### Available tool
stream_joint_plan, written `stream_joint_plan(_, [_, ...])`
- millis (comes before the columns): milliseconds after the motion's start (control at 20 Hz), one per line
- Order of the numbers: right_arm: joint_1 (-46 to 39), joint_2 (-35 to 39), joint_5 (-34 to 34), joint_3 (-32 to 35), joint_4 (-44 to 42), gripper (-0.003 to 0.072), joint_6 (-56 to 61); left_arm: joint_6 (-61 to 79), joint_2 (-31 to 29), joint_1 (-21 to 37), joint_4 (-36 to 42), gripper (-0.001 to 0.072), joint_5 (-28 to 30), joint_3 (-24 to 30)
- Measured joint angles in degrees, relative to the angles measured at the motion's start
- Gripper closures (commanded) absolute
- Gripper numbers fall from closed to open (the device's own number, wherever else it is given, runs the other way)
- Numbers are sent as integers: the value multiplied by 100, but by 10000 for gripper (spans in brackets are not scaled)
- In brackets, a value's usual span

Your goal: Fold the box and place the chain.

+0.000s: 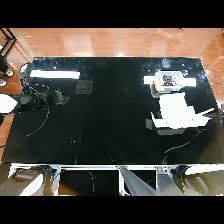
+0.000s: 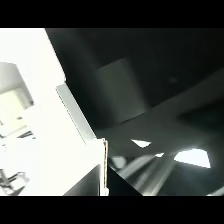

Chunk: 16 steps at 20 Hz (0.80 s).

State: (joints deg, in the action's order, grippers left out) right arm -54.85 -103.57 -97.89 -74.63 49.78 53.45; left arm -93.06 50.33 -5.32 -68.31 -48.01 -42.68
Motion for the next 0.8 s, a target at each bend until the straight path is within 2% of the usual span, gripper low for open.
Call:
stream_joint_plan(250, [308,35,-332,293,-651,666,-184,0,22,0,2,76,0,0])
stream_joint_plan(500, [1093,223,-404,820,-1132,666,-254,15,26,0,2,76,-4,0])
stream_joint_plan(650, [1659,549,-232,1032,-1294,666,-157,302,28,-31,52,76,-9,0])
stream_joint_plan(800, [2203,1139,269,1204,-1377,666,76,549,35,-142,201,77,-7,0])
